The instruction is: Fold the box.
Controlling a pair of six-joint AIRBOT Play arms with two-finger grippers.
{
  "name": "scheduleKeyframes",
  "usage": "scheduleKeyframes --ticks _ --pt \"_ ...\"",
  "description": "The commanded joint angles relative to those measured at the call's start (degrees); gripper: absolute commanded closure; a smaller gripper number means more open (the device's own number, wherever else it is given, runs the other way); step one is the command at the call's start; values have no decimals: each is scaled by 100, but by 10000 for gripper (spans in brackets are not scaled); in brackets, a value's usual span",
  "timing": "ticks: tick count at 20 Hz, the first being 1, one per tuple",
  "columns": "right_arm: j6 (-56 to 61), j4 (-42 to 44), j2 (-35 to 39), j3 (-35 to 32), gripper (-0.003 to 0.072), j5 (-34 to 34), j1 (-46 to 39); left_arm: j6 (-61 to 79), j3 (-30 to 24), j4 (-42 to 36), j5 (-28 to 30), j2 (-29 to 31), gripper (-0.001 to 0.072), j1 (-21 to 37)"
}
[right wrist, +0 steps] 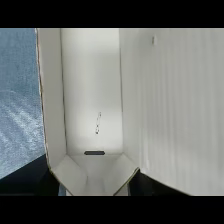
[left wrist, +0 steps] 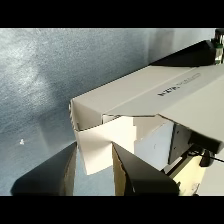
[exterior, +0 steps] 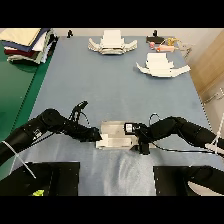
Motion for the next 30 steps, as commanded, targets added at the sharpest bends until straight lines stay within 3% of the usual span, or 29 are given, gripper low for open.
scheduleKeyframes --ticks 1,7,11,19,25,30 --pt "0 2 4 0 241 2 -2 79 4 -37 42 -7 365 -2" --pt "0 2 4 0 241 2 -2 55 -4 -129 450 -9 345 -2" --pt "0 2 4 0 241 0 -2 -120 13 -48 372 -7 346 -127" --pt "0 2 4 0 241 2 -2 -3163 691 2365 627 -109 347 -1685" --pt "0 2 4 0 241 0 -2 -4686 1357 3340 203 -809 347 -2538" --pt "0 2 4 0 241 0 -2 -5687 1928 4153 -538 -1320 347 -3027"
